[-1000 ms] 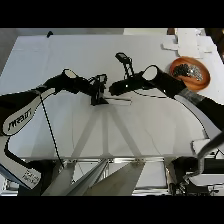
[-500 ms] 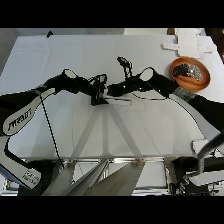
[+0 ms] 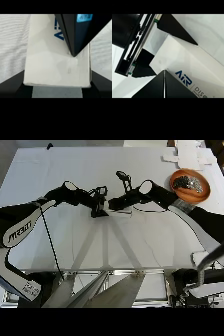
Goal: Fold the box and place the chain.
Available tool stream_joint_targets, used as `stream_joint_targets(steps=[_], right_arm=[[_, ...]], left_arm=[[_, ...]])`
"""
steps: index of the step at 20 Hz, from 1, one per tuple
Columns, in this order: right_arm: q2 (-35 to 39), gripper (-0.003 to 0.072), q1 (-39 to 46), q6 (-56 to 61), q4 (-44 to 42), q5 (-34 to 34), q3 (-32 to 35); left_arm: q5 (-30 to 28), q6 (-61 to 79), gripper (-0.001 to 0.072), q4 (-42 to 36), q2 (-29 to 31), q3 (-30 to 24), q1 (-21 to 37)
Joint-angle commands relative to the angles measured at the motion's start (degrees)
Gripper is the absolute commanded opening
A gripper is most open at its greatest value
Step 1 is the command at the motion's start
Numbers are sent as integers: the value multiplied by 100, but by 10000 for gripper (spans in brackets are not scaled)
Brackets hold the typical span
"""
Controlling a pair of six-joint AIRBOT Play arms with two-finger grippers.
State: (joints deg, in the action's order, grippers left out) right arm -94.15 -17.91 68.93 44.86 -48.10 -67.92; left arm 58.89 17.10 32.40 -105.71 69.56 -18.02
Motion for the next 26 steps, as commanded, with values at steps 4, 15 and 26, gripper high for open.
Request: stream_joint_targets(steps=[4,15,26], right_arm=[[-11,13,-111,24,240,0,9],[688,11,313,-1200,-955,173,15],[334,10,898,-1860,-1665,-645,1106]], left_arm=[[4,-2,275,2,2,4,7],[4,-2,275,2,2,4,7],[4,-2,275,2,2,4,7]])
